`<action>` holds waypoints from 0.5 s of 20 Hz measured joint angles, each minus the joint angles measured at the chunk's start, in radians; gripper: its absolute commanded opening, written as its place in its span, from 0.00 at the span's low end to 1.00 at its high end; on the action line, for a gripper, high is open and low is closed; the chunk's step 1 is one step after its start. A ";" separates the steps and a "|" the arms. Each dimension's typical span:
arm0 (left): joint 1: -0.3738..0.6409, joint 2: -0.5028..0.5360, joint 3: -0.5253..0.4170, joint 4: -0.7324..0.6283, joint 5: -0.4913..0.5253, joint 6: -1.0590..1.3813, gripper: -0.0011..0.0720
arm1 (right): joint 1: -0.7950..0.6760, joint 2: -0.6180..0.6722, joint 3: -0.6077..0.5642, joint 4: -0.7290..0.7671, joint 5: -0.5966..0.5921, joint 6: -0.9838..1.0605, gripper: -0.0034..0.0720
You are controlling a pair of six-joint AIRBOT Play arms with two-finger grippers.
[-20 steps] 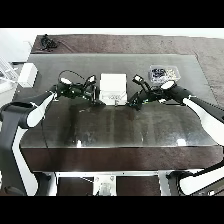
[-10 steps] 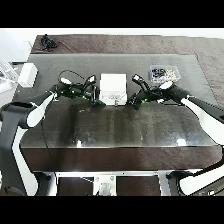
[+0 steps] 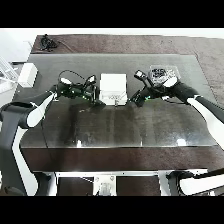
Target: Fold the box and place the chain.
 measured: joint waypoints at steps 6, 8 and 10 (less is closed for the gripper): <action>0.000 0.000 0.000 0.000 0.000 0.000 0.67 | 0.061 0.174 0.033 0.038 -0.016 0.086 0.05; 0.000 0.000 0.000 0.000 0.000 0.000 0.67 | 0.095 0.185 0.041 0.057 -0.045 0.095 0.05; 0.000 0.000 0.000 0.000 0.000 0.000 0.67 | 0.118 0.174 0.045 0.067 -0.071 0.101 0.22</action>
